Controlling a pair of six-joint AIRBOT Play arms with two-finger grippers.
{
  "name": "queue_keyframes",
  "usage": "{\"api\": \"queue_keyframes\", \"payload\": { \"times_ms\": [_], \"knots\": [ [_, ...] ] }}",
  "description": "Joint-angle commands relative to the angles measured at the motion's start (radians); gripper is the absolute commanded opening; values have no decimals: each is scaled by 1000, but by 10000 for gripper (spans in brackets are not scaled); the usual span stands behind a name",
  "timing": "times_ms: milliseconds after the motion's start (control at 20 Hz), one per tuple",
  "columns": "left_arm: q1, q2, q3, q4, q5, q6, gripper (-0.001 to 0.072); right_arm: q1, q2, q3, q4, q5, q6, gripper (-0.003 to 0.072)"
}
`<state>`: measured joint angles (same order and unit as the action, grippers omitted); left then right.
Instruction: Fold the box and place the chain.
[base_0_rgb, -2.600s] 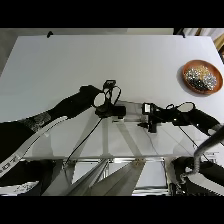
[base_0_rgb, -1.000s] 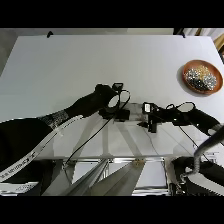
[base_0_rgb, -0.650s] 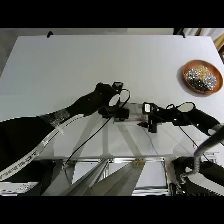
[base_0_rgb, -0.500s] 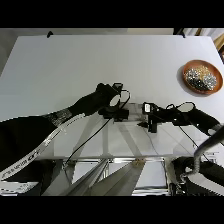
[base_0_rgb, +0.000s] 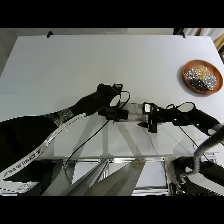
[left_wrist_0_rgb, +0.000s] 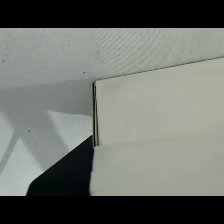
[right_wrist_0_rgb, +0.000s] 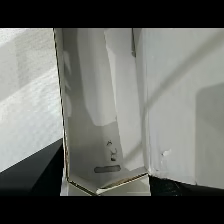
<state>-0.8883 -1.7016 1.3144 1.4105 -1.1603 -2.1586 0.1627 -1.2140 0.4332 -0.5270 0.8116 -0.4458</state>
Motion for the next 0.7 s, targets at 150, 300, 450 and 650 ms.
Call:
{"api": "queue_keyframes", "payload": {
  "times_ms": [150,300,450,650],
  "knots": [
    [0,3,5,1,5,1,4,0,0,0,1,0,0,401],
    [0,3,5,1,5,2,42,0,0,0,1,0,0,401],
    [0,3,5,1,4,5,367,0,0,0,1,0,0,401],
    [0,13,5,1,-8,98,422,0,0,0,1,0,0,401]
  ]
}}
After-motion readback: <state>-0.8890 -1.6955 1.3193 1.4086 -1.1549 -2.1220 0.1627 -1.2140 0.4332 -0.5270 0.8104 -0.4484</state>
